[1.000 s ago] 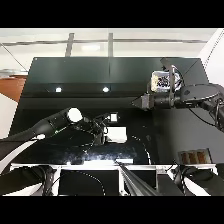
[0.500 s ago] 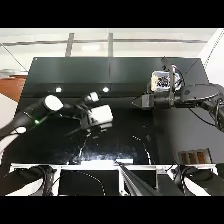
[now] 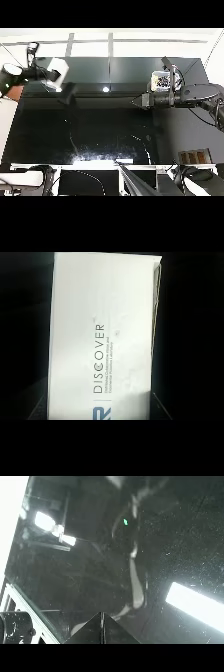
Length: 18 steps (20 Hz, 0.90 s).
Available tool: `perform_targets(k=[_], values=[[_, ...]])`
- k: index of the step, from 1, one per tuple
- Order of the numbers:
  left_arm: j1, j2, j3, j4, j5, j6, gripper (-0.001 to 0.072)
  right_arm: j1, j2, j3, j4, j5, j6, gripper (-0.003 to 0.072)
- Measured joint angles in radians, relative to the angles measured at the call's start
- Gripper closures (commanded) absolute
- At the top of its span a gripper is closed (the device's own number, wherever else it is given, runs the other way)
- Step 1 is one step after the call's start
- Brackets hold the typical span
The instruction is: Fold the box and place the chain.
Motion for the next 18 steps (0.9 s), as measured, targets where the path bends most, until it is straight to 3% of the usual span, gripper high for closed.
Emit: perform_targets(k=[5,10,11,12,13,18], values=[[0.1,-0.256,0.328,0.158,-0.09,-0.183,0.0335,0.0,0.0,0.0,0.0,0.0,0.024,0.0661],[0.128,-0.401,0.505,0.286,-0.137,-0.296,0.0335,0.0,0.0,0.0,0.0,0.004,0.042,0.0661],[0.13,-0.417,0.522,0.304,-0.139,-0.319,0.0308,0.0,0.0,0.0,0.0,0.008,0.045,0.0661],[0.131,-0.429,0.534,0.318,-0.143,-0.335,0.01,0.0,0.0,0.0,0.0,0.011,0.048,0.0661],[0.132,-0.437,0.546,0.33,-0.147,-0.347,-0.0002,0.0,0.0,0.0,0.001,0.012,0.048,0.0661],[0.132,-0.435,0.666,0.354,-0.248,-0.376,-0.0005,0.0,0.0,0.0,0.0,0.014,0.051,0.0661]])
